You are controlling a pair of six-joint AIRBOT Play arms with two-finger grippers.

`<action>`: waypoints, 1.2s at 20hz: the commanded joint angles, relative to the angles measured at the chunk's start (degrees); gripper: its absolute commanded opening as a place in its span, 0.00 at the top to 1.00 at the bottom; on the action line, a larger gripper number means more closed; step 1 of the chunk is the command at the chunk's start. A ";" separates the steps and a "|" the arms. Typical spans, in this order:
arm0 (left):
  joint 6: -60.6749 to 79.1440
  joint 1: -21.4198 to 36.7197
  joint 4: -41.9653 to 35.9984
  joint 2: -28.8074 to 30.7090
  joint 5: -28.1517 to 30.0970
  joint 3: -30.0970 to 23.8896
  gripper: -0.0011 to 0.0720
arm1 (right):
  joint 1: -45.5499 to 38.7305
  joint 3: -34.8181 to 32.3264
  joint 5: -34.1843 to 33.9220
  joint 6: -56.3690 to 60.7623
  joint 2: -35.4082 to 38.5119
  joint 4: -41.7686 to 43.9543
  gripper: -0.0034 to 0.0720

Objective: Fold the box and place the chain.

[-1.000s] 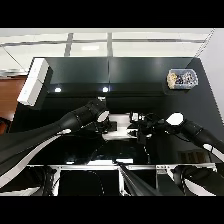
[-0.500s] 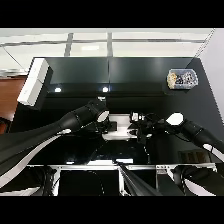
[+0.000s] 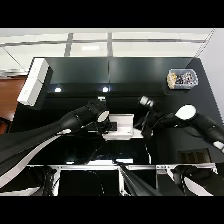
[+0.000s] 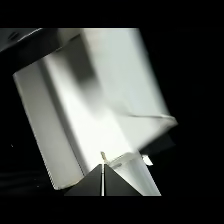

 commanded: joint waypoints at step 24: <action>0.04 0.04 -0.13 -0.02 -0.02 0.00 0.95 | -10.88 0.31 12.28 39.52 -10.40 5.77 0.36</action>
